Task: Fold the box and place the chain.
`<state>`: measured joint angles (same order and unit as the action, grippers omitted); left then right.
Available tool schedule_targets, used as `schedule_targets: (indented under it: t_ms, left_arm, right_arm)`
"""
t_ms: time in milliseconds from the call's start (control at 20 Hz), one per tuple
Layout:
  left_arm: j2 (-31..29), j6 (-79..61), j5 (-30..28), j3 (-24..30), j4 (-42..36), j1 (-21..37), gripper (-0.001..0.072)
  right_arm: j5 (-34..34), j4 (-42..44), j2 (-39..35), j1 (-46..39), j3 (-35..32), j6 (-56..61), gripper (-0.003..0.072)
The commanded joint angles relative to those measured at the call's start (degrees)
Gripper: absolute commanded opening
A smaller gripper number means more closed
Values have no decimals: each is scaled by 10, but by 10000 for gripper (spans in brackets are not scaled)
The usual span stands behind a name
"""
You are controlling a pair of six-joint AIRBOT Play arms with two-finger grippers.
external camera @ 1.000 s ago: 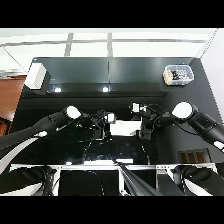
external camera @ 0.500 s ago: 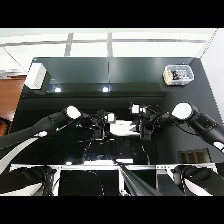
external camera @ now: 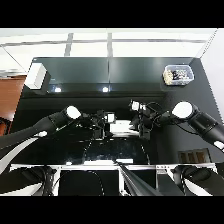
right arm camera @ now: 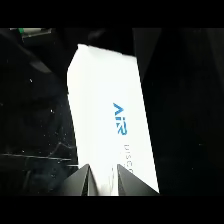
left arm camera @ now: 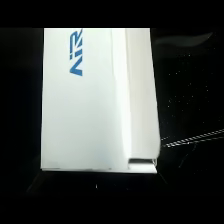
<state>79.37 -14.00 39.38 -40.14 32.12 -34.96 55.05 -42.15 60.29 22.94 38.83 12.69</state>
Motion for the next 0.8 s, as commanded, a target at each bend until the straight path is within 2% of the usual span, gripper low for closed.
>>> schedule_targets:
  t_ms: [0,400,450,750]
  left_arm:
    - [1,1,0,0,0,0,362]
    - [1,3,-3,0,0,0,362]
    - [1,3,-3,0,0,0,362]
    - [1,3,-3,0,0,0,362]
  right_arm:
    - [5,10,0,0,1,6,62]
    - [12,-5,0,1,-12,6,70]
    - [13,-5,0,1,-16,6,147]
    - [5,-5,0,1,-19,6,149]
